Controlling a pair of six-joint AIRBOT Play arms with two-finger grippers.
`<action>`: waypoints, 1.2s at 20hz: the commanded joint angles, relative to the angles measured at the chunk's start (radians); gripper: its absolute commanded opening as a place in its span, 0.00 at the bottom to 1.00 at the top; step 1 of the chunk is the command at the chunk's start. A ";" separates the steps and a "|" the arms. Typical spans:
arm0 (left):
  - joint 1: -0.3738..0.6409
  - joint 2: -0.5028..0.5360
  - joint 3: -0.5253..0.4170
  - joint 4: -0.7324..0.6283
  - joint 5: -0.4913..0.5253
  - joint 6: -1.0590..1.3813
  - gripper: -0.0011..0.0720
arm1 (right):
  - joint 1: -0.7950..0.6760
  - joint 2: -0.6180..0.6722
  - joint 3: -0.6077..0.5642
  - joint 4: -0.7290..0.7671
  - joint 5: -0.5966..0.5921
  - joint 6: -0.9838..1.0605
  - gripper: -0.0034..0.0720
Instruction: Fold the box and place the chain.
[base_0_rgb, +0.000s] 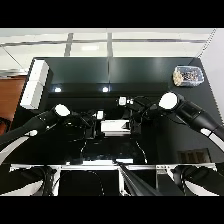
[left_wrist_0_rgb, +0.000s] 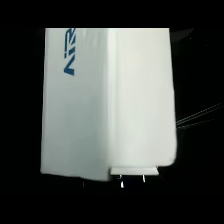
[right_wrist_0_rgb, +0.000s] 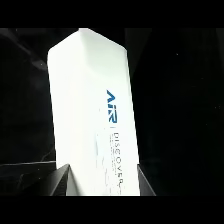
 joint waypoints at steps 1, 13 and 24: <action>0.000 0.000 0.001 0.000 0.000 0.000 0.48 | 0.002 0.000 0.000 -0.005 0.014 -0.007 0.30; 0.000 0.000 0.001 0.000 0.000 0.000 0.48 | 0.006 0.000 -0.018 -0.010 0.041 0.006 0.21; 0.000 0.000 0.001 0.000 0.000 0.000 0.48 | 0.014 0.000 -0.055 -0.036 0.009 0.052 0.38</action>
